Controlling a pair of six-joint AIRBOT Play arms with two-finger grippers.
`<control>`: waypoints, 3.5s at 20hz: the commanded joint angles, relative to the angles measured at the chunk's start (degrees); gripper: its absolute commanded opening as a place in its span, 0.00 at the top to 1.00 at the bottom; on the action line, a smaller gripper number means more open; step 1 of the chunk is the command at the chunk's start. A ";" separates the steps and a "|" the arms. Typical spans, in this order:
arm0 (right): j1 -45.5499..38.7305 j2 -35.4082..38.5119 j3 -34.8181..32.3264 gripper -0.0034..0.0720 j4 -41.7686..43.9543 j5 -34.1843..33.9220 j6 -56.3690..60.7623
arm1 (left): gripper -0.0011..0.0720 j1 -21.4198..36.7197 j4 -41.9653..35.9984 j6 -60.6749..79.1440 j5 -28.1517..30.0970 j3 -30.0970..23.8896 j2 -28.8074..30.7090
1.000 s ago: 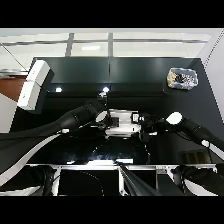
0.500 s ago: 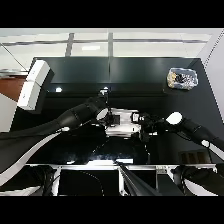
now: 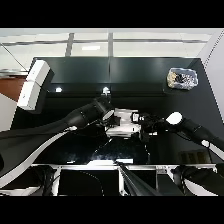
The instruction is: Fold the box and place the chain.
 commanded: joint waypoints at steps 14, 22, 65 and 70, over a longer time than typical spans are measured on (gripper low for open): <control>0.02 0.00 0.00 0.33 0.00 0.02 -0.02 | 0.64 -0.72 0.70 -0.42 -0.44 1.31 -1.81; 0.02 0.02 0.00 0.33 0.00 0.02 -0.02 | 0.70 -0.72 0.04 -0.44 -1.27 1.31 -2.27; -0.17 5.97 0.00 0.54 -5.95 1.66 -0.42 | 0.95 0.26 -0.66 -0.37 -1.73 1.49 -1.79; 0.98 5.81 0.00 0.79 -5.14 0.26 7.61 | 0.95 0.26 -0.63 -0.39 -1.66 1.49 -1.84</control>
